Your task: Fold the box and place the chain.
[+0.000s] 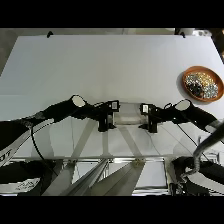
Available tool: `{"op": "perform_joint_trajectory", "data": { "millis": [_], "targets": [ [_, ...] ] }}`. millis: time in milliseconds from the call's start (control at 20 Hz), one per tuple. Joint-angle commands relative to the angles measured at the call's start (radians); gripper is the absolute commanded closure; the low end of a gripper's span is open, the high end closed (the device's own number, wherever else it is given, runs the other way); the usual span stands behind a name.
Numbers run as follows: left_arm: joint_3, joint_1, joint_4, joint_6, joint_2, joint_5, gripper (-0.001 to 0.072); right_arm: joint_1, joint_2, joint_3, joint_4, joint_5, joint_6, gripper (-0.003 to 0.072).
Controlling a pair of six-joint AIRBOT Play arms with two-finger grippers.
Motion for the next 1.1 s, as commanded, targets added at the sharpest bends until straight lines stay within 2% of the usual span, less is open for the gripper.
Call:
{"op": "perform_joint_trajectory", "data": {
  "millis": [0,350,400,450,500,700,850,1050],
  "targets": [
    [0.0,0.0,0.0,0.0,0.0,0.0,0.0313,0.001,0.0,0.0,0.0,0.0,0.0,0.0224],
    [0.0,0.0,0.0,0.0,-0.001,0.0,0.0313,0.001,0.002,0.0,-0.01,0.004,0.038,0.0223],
    [0.0,0.0,0.0,0.0,-0.001,0.0,0.0313,0.001,0.002,0.0,-0.011,0.004,0.047,0.0202],
    [0.0,0.0,0.0,0.0,-0.001,0.0,0.0313,0.001,0.005,0.0,-0.017,0.004,0.083,0.0068],
    [0.0,0.0,0.0,0.0,-0.001,0.0,0.0313,0.001,0.012,0.0,-0.029,-0.001,0.11,-0.0016],
    [0.0,0.0,0.0,0.0,-0.001,0.0,0.0313,0.001,0.076,0.0,-0.055,0.011,0.161,-0.0016],
    [0.0,0.0,0.0,0.0,0.0,0.0,0.0313,0.001,0.137,0.0,-0.191,0.035,0.274,-0.0016],
    [0.0,0.0,0.0,0.0,0.0,0.0,0.0313,0.001,0.211,0.0,-0.463,0.114,0.507,-0.0014]
  ]
}}
